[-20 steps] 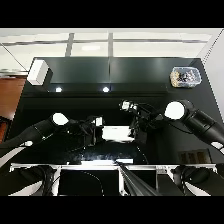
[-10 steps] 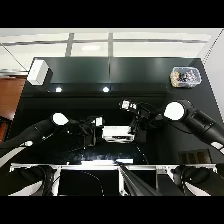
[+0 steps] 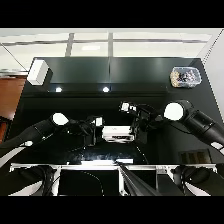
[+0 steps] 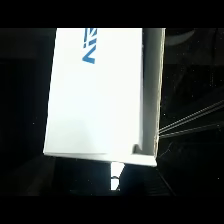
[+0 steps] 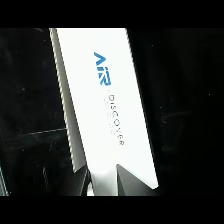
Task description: Fold the box and place the chain.
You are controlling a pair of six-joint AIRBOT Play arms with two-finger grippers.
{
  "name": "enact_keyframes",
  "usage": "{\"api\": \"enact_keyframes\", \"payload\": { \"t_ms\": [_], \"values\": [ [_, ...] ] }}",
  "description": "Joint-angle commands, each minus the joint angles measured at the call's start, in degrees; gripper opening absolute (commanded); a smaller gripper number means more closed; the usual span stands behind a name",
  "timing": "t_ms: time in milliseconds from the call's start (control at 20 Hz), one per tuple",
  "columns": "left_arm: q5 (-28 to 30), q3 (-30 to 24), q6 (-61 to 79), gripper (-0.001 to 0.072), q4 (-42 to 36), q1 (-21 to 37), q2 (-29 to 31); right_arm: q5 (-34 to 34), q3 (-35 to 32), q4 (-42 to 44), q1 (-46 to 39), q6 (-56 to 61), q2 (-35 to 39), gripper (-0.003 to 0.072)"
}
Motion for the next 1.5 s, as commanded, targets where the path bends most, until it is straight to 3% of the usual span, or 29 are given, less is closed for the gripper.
{"api": "enact_keyframes", "payload": {
  "t_ms": [0, 900, 950, 1000, 1250, 1300, 1400, 1450],
  "values": [
    [0.0, 0.0, -0.1, 0.0461, 0.0, 0.0, 0.0, 0.6, -0.1, -0.1, 0.1, 0.0, 0.0, 0.0204],
    [0.0, 0.0, -0.1, 0.0461, 0.0, 0.0, 0.0, -1.2, -2.4, 0.0, 2.3, 0.0, -0.9, 0.0204],
    [0.0, 0.0, -0.1, 0.0461, 0.0, 0.0, 0.0, -1.2, -2.8, 0.0, 2.3, 0.1, -0.9, 0.0209],
    [0.0, 0.0, -0.1, 0.0461, 0.0, 0.0, 0.0, -1.4, -3.0, 0.0, 2.3, 0.9, -0.9, 0.0307],
    [0.0, 0.0, -0.1, 0.0461, 0.0, 0.0, 0.0, 1.4, -0.7, -2.4, 1.6, 7.5, 0.6, 0.0318],
    [0.0, 0.0, -0.1, 0.0461, 0.0, 0.0, 0.0, 3.6, 0.2, -2.6, 0.4, 10.2, 1.8, 0.0305],
    [0.0, 0.0, -0.1, 0.0461, 0.0, 0.0, 0.0, 6.8, 0.3, -0.7, -3.6, 17.0, 4.4, 0.009],
    [0.0, 0.0, -0.1, 0.0461, 0.0, 0.0, 0.0, 7.2, -0.8, 2.8, -6.0, 21.0, 4.9, 0.0047]
  ]
}}
